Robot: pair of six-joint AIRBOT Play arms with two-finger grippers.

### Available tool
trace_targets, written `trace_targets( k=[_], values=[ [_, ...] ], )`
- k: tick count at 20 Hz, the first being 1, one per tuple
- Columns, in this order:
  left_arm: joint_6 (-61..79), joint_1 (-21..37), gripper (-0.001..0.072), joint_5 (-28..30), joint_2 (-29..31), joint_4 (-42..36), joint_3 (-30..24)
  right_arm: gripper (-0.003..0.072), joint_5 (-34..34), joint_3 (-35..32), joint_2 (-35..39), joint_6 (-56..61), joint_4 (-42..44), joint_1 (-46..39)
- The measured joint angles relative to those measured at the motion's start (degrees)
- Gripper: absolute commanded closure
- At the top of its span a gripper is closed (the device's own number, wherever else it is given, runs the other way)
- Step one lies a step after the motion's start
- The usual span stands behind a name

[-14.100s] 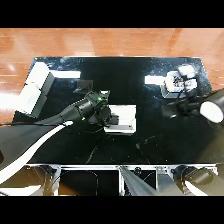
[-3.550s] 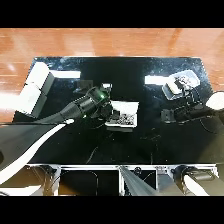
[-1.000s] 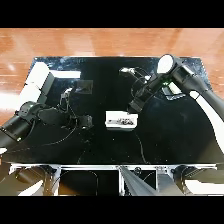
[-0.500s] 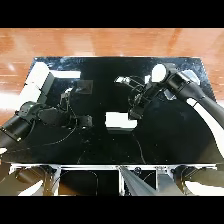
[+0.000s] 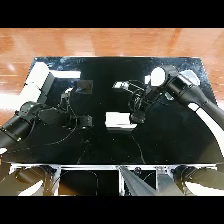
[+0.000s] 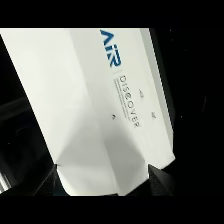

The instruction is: Fold the box and place the chain.

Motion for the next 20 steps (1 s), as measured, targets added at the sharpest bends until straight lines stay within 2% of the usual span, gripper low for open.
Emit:
trace_targets(
  k=[8, 9, 10, 16, 17, 18, 20],
  values=[
    [0.0, 0.0, 0.0266, -0.24, 0.0, 0.0, 0.0, -0.0034, -3.82, -2.1, 0.35, -1.68, -2.16, 1.14],
    [0.0, 0.0, 0.0266, -0.31, 0.0, 0.0, 0.0, 0.0014, -4.28, -2.14, 0.35, -2.25, -2.23, 1.49],
    [0.0, 0.0, 0.0266, -0.33, 0.0, 0.0, 0.0, 0.0125, -4.72, -2.21, 0.35, -2.84, -2.27, 1.79],
    [0.0, 0.0, 0.0266, -0.44, 0.0, 0.0, 0.0, 0.0134, -7.89, -2.23, 0.35, -6.29, -2.32, 2.64],
    [0.0, 0.0, 0.0266, -0.5, 0.0, 0.0, 0.0, 0.0265, -8.17, -2.23, 0.35, -6.62, -2.32, 2.67],
    [0.0, 0.0, 0.0266, -0.59, 0.0, 0.0, 0.0, 0.0301, -8.41, -2.23, 0.35, -6.84, -2.32, 2.71],
    [0.0, 0.0, 0.0266, -0.63, 0.0, 0.0, 0.0, 0.0303, -8.66, -2.23, 0.35, -7.21, -2.36, 2.75]
  ],
)
